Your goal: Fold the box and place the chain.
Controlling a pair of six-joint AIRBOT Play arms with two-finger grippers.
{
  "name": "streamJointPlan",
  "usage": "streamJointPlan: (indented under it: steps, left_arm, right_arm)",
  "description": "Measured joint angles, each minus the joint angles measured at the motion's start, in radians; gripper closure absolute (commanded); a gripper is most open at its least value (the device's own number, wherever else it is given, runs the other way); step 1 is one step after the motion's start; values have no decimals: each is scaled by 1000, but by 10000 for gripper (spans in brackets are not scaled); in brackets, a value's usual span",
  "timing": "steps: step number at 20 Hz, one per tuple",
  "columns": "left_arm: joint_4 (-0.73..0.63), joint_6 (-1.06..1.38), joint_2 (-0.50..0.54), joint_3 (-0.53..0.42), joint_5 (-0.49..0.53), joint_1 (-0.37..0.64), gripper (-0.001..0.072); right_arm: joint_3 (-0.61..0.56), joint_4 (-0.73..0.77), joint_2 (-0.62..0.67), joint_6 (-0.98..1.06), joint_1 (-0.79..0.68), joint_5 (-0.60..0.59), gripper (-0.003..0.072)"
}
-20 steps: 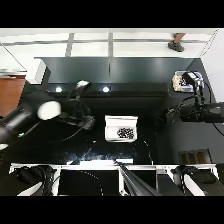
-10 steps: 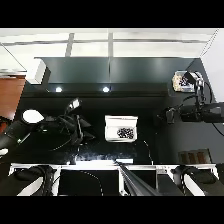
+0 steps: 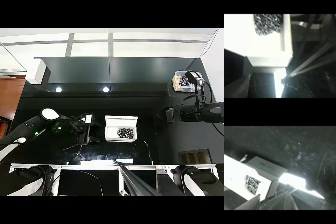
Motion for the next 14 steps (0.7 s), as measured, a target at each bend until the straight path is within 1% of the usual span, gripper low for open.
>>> streamJointPlan:
  steps: [2,6,14]
  left_arm:
    - [-36,10,-21,10,31,-23,-5]
    - [-42,12,-40,22,63,-53,-4]
    - [-29,9,-47,26,73,-83,-4]
  right_arm:
    - [0,0,0,0,0,-1,241]
    - [0,0,0,0,0,-2,241]
    - [0,0,0,0,0,-2,241]
